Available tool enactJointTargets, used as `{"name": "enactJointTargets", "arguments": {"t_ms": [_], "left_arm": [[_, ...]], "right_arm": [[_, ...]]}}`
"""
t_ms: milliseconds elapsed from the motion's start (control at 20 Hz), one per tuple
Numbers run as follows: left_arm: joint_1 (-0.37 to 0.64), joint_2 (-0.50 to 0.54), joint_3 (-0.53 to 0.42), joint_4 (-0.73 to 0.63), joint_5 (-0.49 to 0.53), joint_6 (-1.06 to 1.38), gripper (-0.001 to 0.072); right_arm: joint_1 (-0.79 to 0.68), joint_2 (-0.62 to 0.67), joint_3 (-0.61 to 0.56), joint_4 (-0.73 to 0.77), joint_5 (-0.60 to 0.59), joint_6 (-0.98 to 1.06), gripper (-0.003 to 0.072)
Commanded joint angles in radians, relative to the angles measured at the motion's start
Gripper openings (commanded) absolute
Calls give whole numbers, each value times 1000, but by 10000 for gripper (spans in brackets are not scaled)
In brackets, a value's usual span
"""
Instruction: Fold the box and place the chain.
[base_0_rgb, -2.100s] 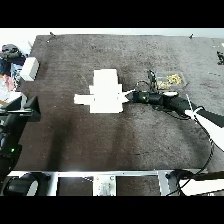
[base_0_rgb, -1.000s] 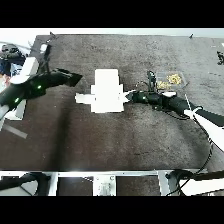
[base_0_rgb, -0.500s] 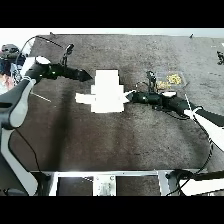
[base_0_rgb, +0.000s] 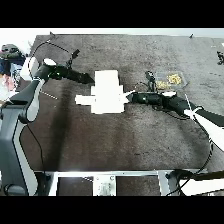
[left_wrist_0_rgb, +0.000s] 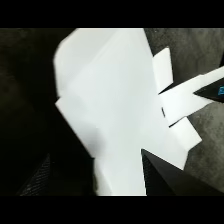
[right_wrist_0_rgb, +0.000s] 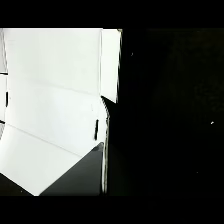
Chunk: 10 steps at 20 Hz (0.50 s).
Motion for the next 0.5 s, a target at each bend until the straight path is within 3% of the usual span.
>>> {"name": "enactJointTargets", "arguments": {"t_ms": [0,350,450], "left_arm": [[-23,-14,11,-19,-53,9,591],[-48,-14,11,76,-94,-11,590],[-49,-14,11,57,-120,9,530]], "right_arm": [[1,0,0,-3,13,-5,12],[0,0,0,-3,10,-5,12],[0,0,0,-3,7,-5,12]]}}
